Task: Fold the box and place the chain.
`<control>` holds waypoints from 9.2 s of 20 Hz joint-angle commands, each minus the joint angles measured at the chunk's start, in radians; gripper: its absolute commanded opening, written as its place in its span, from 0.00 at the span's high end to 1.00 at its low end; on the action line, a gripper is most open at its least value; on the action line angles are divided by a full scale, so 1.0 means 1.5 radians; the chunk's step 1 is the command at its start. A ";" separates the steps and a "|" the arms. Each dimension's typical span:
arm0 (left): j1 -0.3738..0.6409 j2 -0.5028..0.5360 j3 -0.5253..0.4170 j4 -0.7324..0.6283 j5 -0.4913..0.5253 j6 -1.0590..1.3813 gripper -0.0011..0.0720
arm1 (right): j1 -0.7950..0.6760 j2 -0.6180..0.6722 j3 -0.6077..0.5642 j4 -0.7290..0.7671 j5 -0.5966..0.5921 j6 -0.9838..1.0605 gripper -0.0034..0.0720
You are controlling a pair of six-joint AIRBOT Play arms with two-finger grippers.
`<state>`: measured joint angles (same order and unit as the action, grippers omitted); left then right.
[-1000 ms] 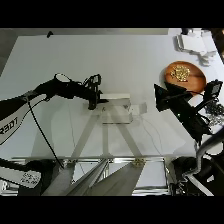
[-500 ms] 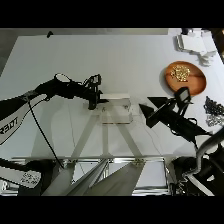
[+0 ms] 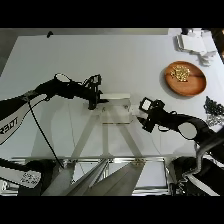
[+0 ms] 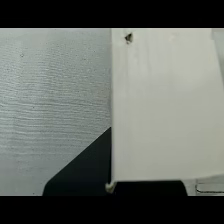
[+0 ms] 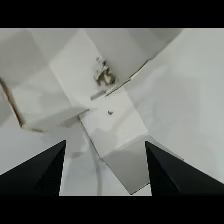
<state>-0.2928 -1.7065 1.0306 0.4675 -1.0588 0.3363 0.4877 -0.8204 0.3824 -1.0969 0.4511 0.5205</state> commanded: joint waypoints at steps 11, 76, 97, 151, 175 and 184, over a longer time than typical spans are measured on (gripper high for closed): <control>0.000 0.000 -0.001 0.000 0.000 0.000 0.98 | -0.029 -0.257 0.010 0.476 0.003 -0.638 0.08; 0.000 0.000 -0.001 0.000 0.000 0.000 0.97 | -0.112 -0.512 0.271 0.472 0.258 -0.644 0.34; 0.028 0.018 0.000 -0.013 -0.007 -0.003 0.67 | -0.112 -0.512 0.271 0.473 0.258 -0.644 0.34; -0.006 0.070 -0.005 0.205 -0.035 -0.045 0.38 | -0.112 -0.512 0.271 0.473 0.260 -0.645 0.34; -0.016 0.079 -0.005 0.139 -0.040 -0.123 0.40 | -0.112 -0.512 0.271 0.473 0.260 -0.645 0.34; 0.132 0.235 -0.005 0.240 -0.090 -0.378 0.98 | -0.112 -0.512 0.271 0.473 0.260 -0.645 0.34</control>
<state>-0.1715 -1.4200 1.0229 0.7776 -1.1767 -0.0586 0.3199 -1.5890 0.7891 -0.3885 0.8410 -0.4469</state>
